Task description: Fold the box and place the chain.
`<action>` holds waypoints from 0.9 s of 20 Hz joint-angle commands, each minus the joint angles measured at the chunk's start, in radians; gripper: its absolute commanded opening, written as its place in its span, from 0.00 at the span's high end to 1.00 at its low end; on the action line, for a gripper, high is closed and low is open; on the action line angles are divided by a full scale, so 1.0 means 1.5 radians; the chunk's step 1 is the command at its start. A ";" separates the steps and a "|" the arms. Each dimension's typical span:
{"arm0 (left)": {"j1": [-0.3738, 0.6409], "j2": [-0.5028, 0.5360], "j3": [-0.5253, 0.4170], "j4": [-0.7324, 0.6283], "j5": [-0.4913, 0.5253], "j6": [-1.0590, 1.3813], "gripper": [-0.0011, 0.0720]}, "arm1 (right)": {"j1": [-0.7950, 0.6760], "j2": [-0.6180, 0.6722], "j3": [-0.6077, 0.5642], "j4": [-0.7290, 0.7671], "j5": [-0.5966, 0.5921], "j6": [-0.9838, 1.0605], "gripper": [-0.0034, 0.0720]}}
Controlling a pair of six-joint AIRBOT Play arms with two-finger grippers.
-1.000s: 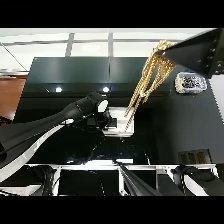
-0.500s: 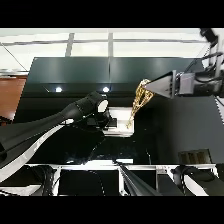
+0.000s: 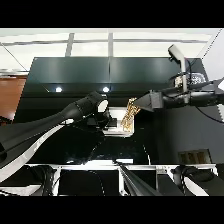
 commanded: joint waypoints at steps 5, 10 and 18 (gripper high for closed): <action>0.001 0.000 0.001 0.000 0.000 0.000 0.95 | 0.092 -0.036 -0.069 -0.136 -0.126 0.055 0.94; 0.001 0.000 0.001 0.000 -0.001 0.000 0.95 | 0.130 -0.086 -0.088 -0.213 -0.197 0.073 0.94; 0.001 0.000 0.001 0.000 0.005 0.000 0.95 | 0.038 -0.010 -0.086 -0.352 -0.127 0.064 0.47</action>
